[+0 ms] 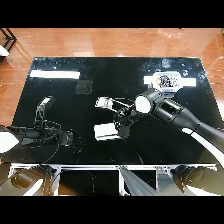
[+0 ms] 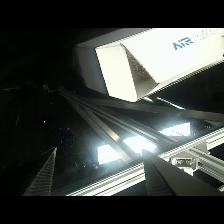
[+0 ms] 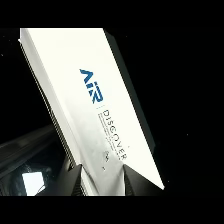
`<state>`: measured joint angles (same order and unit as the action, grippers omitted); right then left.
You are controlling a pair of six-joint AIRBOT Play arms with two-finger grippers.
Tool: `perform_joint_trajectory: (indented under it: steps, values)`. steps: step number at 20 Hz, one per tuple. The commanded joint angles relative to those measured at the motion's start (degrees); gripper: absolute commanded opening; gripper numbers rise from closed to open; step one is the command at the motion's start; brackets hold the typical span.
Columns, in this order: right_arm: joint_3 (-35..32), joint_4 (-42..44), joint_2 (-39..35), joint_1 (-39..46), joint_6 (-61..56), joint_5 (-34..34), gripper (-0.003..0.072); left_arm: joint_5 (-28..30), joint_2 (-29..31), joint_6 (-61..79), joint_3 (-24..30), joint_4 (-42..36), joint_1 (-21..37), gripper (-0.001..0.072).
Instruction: Fold the box and place the chain.
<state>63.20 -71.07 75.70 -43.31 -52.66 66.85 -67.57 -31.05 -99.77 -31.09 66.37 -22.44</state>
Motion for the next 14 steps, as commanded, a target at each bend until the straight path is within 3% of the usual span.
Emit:
perform_joint_trajectory:
  steps: [1,3,4,14]
  values:
    - [-0.02,-0.13,0.04,-0.02,-0.15,-0.02,0.0296,-0.02,-0.04,0.07,0.02,0.00,0.07,0.0639]
    - [-0.02,-0.13,0.04,-0.02,-1.40,-0.26,0.0294,-0.02,-0.04,0.07,0.02,0.00,0.07,0.0639]
    - [-0.02,-0.13,0.04,-0.02,-1.53,-0.26,0.0226,-0.02,-0.04,0.07,0.02,0.00,0.07,0.0639]
    - [-0.02,0.52,0.04,-0.02,-3.52,0.44,0.0240,-0.02,-0.04,0.09,0.02,-0.68,0.07,0.0639]
